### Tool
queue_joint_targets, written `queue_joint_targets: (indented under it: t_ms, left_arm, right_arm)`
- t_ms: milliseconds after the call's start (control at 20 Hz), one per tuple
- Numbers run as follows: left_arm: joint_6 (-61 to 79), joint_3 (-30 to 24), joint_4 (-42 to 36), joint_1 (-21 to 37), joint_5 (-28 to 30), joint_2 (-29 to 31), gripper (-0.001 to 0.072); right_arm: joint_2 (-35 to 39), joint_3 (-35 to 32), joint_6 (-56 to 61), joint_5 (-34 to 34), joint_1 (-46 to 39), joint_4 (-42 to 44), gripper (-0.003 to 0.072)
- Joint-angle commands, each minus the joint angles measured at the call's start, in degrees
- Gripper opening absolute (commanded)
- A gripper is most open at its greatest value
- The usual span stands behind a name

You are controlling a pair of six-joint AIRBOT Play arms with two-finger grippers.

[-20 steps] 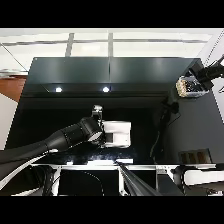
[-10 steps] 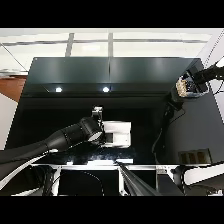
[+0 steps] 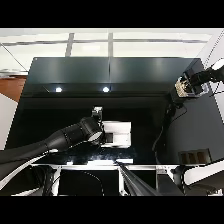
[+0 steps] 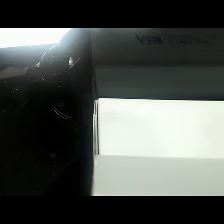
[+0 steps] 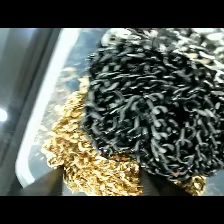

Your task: Fold the box and place the chain.

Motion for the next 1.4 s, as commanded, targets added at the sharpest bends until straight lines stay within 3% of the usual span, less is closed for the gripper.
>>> queue_joint_targets:
  t_ms: [0,50,100,150,550,900,1200,1350]
  left_arm:
    - [-0.50,-0.02,0.00,0.04,0.04,0.02,0.0031]
    - [-0.50,-0.02,0.00,0.04,0.07,0.02,0.0031]
    - [-0.52,-0.02,0.00,0.04,0.07,0.02,0.0031]
    - [-0.52,-0.02,-0.02,0.04,0.02,0.02,0.0031]
    - [-0.85,-0.02,0.22,0.07,0.04,0.00,0.0031]
    - [-0.90,-0.02,0.04,0.02,0.00,0.02,0.0031]
    - [-0.90,-0.02,0.04,0.04,0.02,0.02,0.0031]
    - [-0.90,-0.02,-0.02,0.02,-0.02,0.02,0.0031]
  right_arm:
    - [-0.44,0.04,-1.51,-1.44,0.02,0.85,0.0389]
    - [-0.44,0.02,-2.51,-1.46,0.02,0.87,0.0275]
    - [-0.44,0.04,-4.81,-1.55,0.00,1.40,0.0089]
    - [-0.42,0.09,-7.21,-1.70,-0.15,2.43,0.0031]
    - [4.68,2.01,-22.82,3.58,-4.33,8.74,0.0032]
    - [17.14,1.99,-39.47,9.44,-4.55,9.20,0.0032]
    - [30.32,1.99,-44.19,8.46,-6.40,18.43,0.0033]
    - [35.98,1.99,-45.31,11.19,-5.68,19.37,0.0033]
